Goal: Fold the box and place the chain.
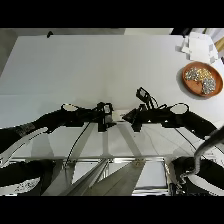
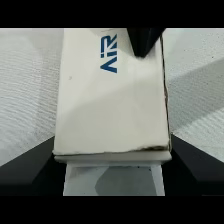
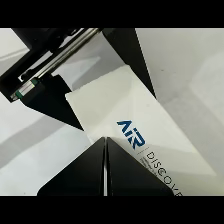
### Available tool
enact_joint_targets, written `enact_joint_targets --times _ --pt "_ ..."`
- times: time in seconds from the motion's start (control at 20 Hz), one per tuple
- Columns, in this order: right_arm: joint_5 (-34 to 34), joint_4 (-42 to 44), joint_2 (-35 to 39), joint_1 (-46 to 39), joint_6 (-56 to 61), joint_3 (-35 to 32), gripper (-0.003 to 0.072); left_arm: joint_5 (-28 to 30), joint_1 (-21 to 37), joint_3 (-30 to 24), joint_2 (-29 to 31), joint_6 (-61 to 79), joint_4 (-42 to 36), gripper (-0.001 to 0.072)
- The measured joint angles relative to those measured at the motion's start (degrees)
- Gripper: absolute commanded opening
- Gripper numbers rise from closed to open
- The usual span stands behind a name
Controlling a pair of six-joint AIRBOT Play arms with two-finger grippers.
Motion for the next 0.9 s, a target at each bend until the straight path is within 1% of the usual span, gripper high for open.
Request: enact_joint_targets --times 0.3,0.6,0.75,0.9 --pt "-0.28 -3.23 -1.97 0.33 2.25 -0.02 0.0019 -0.02 -0.02 0.00 0.00 -0.02 0.04 0.0209" --pt "-0.61 -5.11 -2.21 0.35 3.50 -0.02 0.0019 -0.04 -0.02 -0.02 -0.02 -0.04 0.04 0.0209" --pt "-1.05 -5.22 -0.39 0.37 3.87 0.22 0.0019 -0.17 -0.02 -0.02 -0.02 -0.07 -0.02 0.0209" --pt "-1.44 -4.37 3.04 0.35 6.01 1.53 0.0018 -0.07 0.00 0.00 0.00 -0.13 -0.17 0.0209"
